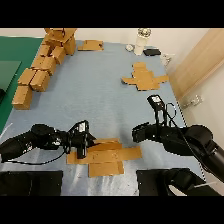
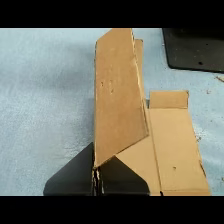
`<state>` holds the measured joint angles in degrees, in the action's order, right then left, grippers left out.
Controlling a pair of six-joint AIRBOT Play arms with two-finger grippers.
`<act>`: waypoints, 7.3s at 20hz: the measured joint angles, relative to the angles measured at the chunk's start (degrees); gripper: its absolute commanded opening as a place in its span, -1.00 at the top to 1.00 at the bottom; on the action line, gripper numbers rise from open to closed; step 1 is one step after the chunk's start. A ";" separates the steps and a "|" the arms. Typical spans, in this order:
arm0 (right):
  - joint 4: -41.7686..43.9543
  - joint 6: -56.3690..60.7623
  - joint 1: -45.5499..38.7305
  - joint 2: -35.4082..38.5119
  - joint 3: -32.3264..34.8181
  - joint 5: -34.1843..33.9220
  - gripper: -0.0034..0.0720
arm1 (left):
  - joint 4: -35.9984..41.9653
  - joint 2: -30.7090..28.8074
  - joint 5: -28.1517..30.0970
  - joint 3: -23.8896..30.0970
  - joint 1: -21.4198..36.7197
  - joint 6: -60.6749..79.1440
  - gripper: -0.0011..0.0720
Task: Fold the box.
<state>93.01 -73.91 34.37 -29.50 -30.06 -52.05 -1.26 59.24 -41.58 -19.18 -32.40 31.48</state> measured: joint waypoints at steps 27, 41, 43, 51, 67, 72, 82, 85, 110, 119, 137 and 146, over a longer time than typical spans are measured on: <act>-1.49 0.37 0.00 0.17 0.04 -1.38 0.90 | 0.07 0.04 -4.33 -0.35 0.00 0.46 0.93; -2.97 0.35 0.00 0.17 0.04 -0.87 0.90 | -0.24 0.04 -0.24 -2.69 -0.02 0.61 0.93; -3.10 0.37 0.00 0.17 0.04 -0.61 0.90 | -0.33 0.11 -0.35 -2.71 -0.07 0.61 0.93; -3.28 0.35 0.00 0.17 0.04 0.11 0.90 | -0.52 1.90 -3.72 -2.67 -0.13 0.61 0.93; -3.28 0.37 0.00 0.17 0.04 0.13 0.90 | -0.24 2.62 -5.60 -1.33 -0.13 0.42 0.93; -0.26 -0.98 2.25 1.53 0.04 -2.69 0.91 | -0.35 2.62 -5.53 -1.27 -0.13 0.42 0.93; -14.12 10.56 48.37 -3.08 0.55 -12.72 0.88 | -0.42 2.62 -5.49 -1.27 -0.13 0.42 0.93; -21.22 11.93 62.20 -11.21 1.92 -11.43 -0.12 | -0.44 2.62 -5.49 -1.27 -0.13 0.42 0.94; -44.83 26.67 71.52 -27.65 1.66 -10.40 -0.99 | -0.42 2.62 -5.42 -1.27 -0.13 0.39 0.93; -40.63 23.82 63.17 -12.15 8.15 -8.26 -0.99 | -0.42 2.62 -5.44 -1.27 -0.13 0.39 0.93; -9.81 -27.56 27.17 2.51 17.35 16.50 -0.99 | -0.42 2.62 -5.46 -1.27 -0.13 0.39 0.93; 24.39 -69.44 9.31 -10.84 13.35 15.45 -0.98 | -0.42 2.62 -5.46 -1.27 -0.13 0.39 0.93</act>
<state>117.40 -143.35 43.68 -40.34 -16.71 -36.60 -1.67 61.87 -47.05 -20.45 -32.53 31.88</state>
